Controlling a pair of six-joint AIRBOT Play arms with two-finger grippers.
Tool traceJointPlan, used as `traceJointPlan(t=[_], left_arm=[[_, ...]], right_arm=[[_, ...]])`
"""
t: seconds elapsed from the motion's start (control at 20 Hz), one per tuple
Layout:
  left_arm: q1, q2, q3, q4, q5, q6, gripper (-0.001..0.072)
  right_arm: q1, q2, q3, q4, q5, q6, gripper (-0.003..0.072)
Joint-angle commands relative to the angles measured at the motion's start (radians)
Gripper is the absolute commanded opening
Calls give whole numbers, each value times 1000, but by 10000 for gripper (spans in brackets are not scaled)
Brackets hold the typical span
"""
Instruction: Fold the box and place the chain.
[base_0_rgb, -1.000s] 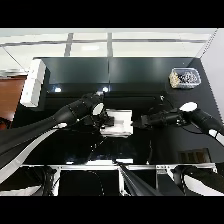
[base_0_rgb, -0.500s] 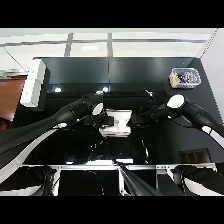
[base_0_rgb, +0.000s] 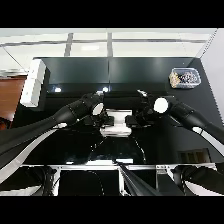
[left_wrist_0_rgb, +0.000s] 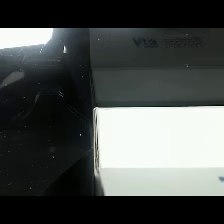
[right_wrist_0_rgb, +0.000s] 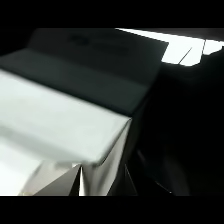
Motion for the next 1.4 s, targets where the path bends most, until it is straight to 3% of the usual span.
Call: traceJointPlan(t=[0.0, 0.15, 0.25, 0.55, 0.7, 0.75, 1.0, 1.1, 1.15, 1.2, 1.25, 1.35], left_arm=[[1, 0, 1, 1, 0, 0, 22], [1, 0, 1, 1, -1, 0, 22], [1, 0, 1, 1, -1, 0, 22], [1, 0, 1, 1, -1, 0, 22], [1, 0, 1, 1, -1, 0, 22], [1, 0, 1, 1, -1, 0, 22], [1, 0, 1, 1, -1, 0, 22], [1, 0, 1, 1, -1, 0, 22], [1, 0, 1, 1, -1, 0, 22], [1, 0, 1, 1, -1, 0, 22], [1, 0, 1, 1, -1, 0, 22], [1, 0, 1, 1, -1, 0, 22]], right_arm=[[68, -62, 64, -151, 6, 220, 297], [139, -112, 129, -291, 47, 385, 297], [161, -132, 133, -306, 56, 487, 297], [201, -153, 154, -357, 137, 528, 295], [202, -153, 154, -352, 130, 526, 33], [203, -153, 154, -352, 129, 527, 17], [203, -153, 154, -352, 118, 526, 23], [203, -153, 154, -348, 100, 526, 148], [203, -153, 154, -345, 88, 526, 147], [203, -153, 154, -336, 80, 526, 49], [203, -153, 154, -330, 78, 525, 18], [203, -153, 155, -328, 79, 526, 20]])
